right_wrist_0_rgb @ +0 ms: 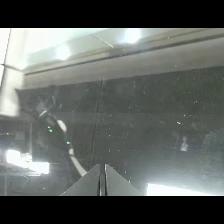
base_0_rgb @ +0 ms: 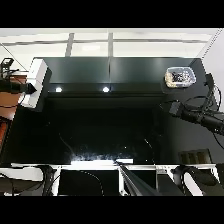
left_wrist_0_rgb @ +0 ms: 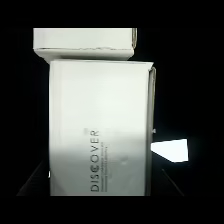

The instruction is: Fold the box and place the chain.

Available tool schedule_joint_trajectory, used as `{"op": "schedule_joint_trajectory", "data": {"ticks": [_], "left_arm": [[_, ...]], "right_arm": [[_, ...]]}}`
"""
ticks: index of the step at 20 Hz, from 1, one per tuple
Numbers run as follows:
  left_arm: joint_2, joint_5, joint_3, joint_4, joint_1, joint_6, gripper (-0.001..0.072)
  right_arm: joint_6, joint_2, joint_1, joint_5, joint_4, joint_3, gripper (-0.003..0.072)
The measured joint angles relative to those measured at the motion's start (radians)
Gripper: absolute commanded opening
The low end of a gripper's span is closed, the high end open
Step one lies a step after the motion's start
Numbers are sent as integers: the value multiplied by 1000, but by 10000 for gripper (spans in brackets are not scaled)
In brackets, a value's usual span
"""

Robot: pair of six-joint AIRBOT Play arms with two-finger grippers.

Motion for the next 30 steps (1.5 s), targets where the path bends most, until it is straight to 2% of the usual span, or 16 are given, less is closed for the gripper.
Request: {"op": "schedule_joint_trajectory", "data": {"ticks": [5,9,10,11,12,15,18,22,26,28,30], "left_arm": [[16,-13,76,106,-38,-140,714],[105,-106,160,146,-71,-226,703],[135,-138,175,149,-81,-243,567],[165,-163,186,147,-91,-269,223],[196,-188,195,130,-103,-302,29],[279,-280,192,55,-155,-374,29],[400,-310,96,-10,-263,-406,29],[654,-163,-203,-45,-451,-422,30],[888,13,-517,-52,-554,-443,31],[954,56,-610,-51,-563,-458,31],[990,79,-661,-48,-563,-467,32]], "right_arm": [[5,0,0,13,0,0,47],[13,0,0,20,0,0,47],[15,0,0,27,0,0,47],[16,2,0,36,-3,0,46],[21,6,0,45,-10,0,46],[79,39,-10,67,-83,21,46],[174,94,-29,107,-256,98,46],[243,146,-42,140,-491,174,47],[257,163,-46,47,-597,95,45],[251,166,-46,0,-624,51,45],[249,167,-47,-32,-633,28,45]]}}
